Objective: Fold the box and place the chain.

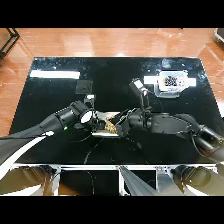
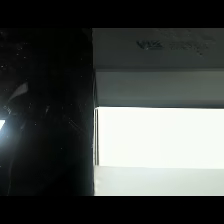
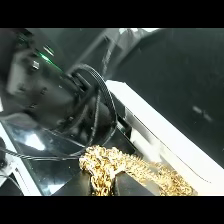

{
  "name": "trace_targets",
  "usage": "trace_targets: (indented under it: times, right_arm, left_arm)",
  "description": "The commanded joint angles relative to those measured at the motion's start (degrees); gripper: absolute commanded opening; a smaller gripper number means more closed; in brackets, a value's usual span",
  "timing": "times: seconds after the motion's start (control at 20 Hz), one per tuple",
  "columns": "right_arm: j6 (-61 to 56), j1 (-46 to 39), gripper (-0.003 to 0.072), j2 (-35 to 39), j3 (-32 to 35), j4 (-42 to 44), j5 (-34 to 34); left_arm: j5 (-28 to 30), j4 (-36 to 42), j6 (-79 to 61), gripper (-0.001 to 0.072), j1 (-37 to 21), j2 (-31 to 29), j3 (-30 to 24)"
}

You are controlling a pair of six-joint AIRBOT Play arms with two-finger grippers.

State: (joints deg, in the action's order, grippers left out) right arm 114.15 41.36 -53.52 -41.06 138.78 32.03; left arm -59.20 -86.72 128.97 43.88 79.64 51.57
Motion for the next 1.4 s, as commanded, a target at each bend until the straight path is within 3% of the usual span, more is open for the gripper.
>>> trace_targets:
  times: [0.0, 0.1, 0.15, 0.2, 0.25, 0.4, 0.7, 0.75, 0.8, 0.85, 0.9, 1.15, 1.35]
  right_arm:
    - [-1.27, 0.52, 0.0022, -2.45, -0.07, -1.31, -0.55]
    - [-1.25, 0.52, 0.0024, -2.45, -0.07, -1.51, -0.2]
    - [-1.25, 0.52, 0.0105, -2.45, -0.07, -1.64, 0.39]
    - [-1.29, 0.52, 0.0355, -2.43, -0.09, -2.25, 0.92]
    - [-1.25, 0.39, 0.0439, -2.34, -0.09, -2.69, 1.64]
    - [-1.27, -3.45, 0.0439, -0.02, -0.11, -3.17, 8.48]
    - [-4.57, -22.23, 0.0441, 12.39, -0.11, -9.99, 30.29]
    - [-7.23, -24.94, 0.0628, 13.73, -0.09, -12.28, 32.39]
    - [-8.37, -26.97, 0.0706, 14.67, -0.09, -14.27, 34.32]
    - [-8.83, -28.59, 0.0706, 15.37, -0.09, -16.2, 35.74]
    - [-9.25, -29.62, 0.0706, 15.63, -0.09, -17.51, 36.57]
    - [-9.4, -30.71, 0.0705, 15.63, -0.07, -19.28, 33.79]
    - [-9.35, -30.56, 0.0705, 15.63, -0.07, -19.26, 27.43]
  left_arm:
    - [0.46, 0.0, 0.0, 0.0025, 0.04, 0.0, 0.04]
    - [0.44, 0.0, 0.0, 0.0025, 0.04, 0.0, 0.04]
    - [0.44, 0.0, 0.0, 0.0025, 0.04, 0.0, 0.04]
    - [0.44, 0.0, 0.0, 0.0025, 0.04, 0.0, 0.04]
    - [0.44, 0.0, 0.0, 0.0025, 0.04, 0.0, 0.04]
    - [0.44, 0.0, 0.0, 0.0025, 0.0, 0.0, 0.11]
    - [-0.61, 0.2, 0.0, 0.0026, -0.04, -0.24, 0.37]
    - [-1.22, 0.17, 0.0, 0.0047, -0.04, -0.28, 0.83]
    - [-1.68, 0.2, 0.0, 0.0202, -0.04, -0.39, 1.64]
    - [-2.6, 0.17, 0.02, 0.0424, -0.02, -0.5, 2.75]
    - [-3.91, 0.11, -0.02, 0.0516, 0.04, -0.66, 4.26]
    - [-10.56, -0.11, -4.7, 0.0511, 0.44, -6.58, 9.92]
    - [-25.03, -4.31, -9.92, 0.0509, 1.6, -17.88, 9.6]
